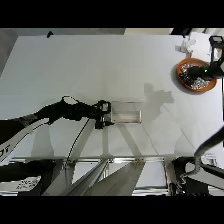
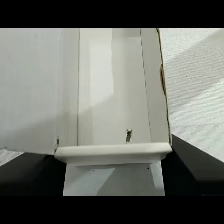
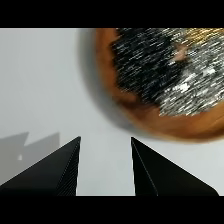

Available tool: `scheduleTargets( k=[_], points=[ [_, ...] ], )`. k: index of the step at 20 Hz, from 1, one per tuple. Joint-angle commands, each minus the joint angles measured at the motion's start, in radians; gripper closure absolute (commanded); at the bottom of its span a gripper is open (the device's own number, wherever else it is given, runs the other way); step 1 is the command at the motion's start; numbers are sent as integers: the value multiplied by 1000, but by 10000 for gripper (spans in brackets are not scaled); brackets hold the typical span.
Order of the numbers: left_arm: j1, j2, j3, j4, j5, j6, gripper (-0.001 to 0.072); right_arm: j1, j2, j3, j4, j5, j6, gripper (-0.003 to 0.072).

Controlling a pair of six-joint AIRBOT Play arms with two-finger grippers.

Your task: Fold the box and place the chain.

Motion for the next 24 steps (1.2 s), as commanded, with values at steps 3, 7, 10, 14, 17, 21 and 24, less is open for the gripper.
scheduleTargets(
  k=[3, 7, 10, 14, 17, 21, 24],
  points=[
    [0, 0, 0, 0, 0, 0, 500, -84, -334, 234, 32, -19, -45, 369],
    [0, 0, 0, 0, 0, 0, 500, -84, -419, 288, 35, -30, -29, 381],
    [0, 0, 0, 0, 0, 0, 500, -84, -452, 288, 65, -29, -29, 388],
    [0, 0, 0, 0, 0, 0, 500, -84, -469, 288, 83, 0, -16, 397],
    [0, 0, 0, 0, 0, 0, 500, -96, -470, 288, 80, 26, 26, 605],
    [0, 0, 0, 0, 0, 0, 500, -100, -410, 288, 80, 73, 15, 673],
    [0, 0, 0, 0, 0, 0, 500, -100, -277, 288, 81, 98, -37, 673]
  ],
)
